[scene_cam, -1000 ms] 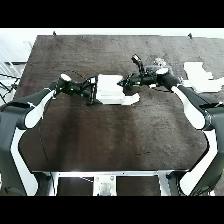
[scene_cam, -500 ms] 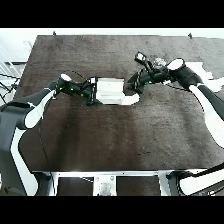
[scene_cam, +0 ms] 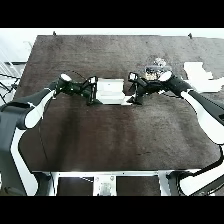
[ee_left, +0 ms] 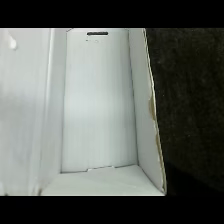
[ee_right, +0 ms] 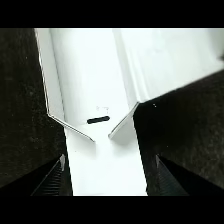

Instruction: Fold the box and place the chain.

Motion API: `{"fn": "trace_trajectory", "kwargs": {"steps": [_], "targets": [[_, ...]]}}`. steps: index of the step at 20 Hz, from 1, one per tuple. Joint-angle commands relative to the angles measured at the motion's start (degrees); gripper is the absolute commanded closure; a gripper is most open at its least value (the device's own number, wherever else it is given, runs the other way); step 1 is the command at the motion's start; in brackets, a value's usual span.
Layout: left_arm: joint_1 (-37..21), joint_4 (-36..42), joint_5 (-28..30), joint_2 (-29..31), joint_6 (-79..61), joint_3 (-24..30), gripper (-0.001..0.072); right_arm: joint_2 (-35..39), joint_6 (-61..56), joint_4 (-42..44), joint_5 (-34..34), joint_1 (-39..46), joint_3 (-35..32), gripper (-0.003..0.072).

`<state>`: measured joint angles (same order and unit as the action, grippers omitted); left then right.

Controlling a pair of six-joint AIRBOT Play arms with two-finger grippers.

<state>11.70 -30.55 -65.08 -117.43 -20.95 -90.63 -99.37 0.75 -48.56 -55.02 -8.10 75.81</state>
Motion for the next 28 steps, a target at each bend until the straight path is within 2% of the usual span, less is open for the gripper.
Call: {"fn": "trace_trajectory", "kwargs": {"steps": [1,5,6,7,10,13,14,19,26,27,28], "targets": [[-0.02,0.13,0.09,0.04,1.57,-0.02,0.0219,-1.49,4.70,0.13,1.11,-0.94,-0.20,0.0053],[-0.02,0.13,0.07,0.04,1.60,-0.02,0.0219,-1.49,6.69,1.44,2.99,-1.07,-0.20,0.0075],[-0.02,0.13,0.07,0.04,1.60,-0.02,0.0219,-1.49,7.56,2.08,2.99,-1.07,-0.20,0.0143],[-0.04,0.13,0.04,0.04,1.60,-0.02,0.0219,-1.49,8.35,2.99,2.99,-1.11,-0.20,0.0254],[-0.02,0.13,0.04,0.04,1.62,-0.02,0.0219,-1.49,8.96,5.14,2.97,-1.14,-0.20,0.0317],[-0.02,0.13,0.04,0.04,1.62,-0.02,0.0219,-1.49,8.96,5.11,2.91,-1.51,-0.20,0.0336],[-0.02,0.13,0.04,0.04,1.62,-0.02,0.0219,-1.49,8.94,5.11,2.89,-1.81,-0.20,0.0390],[-0.02,0.13,0.00,0.04,1.62,-0.02,0.0219,-1.95,8.98,8.13,2.97,-3.78,-0.20,0.0530],[-0.02,0.13,-0.04,0.04,1.62,-0.02,0.0219,-4.61,12.87,14.01,5.09,-4.33,-0.20,0.0532],[-0.02,0.13,-0.04,0.04,1.62,-0.02,0.0219,-4.74,13.51,14.10,5.14,-4.39,-0.17,0.0513],[-0.02,0.13,-0.04,0.04,1.62,-0.02,0.0219,-4.79,13.46,14.08,5.14,-4.39,-0.20,0.0449]]}}
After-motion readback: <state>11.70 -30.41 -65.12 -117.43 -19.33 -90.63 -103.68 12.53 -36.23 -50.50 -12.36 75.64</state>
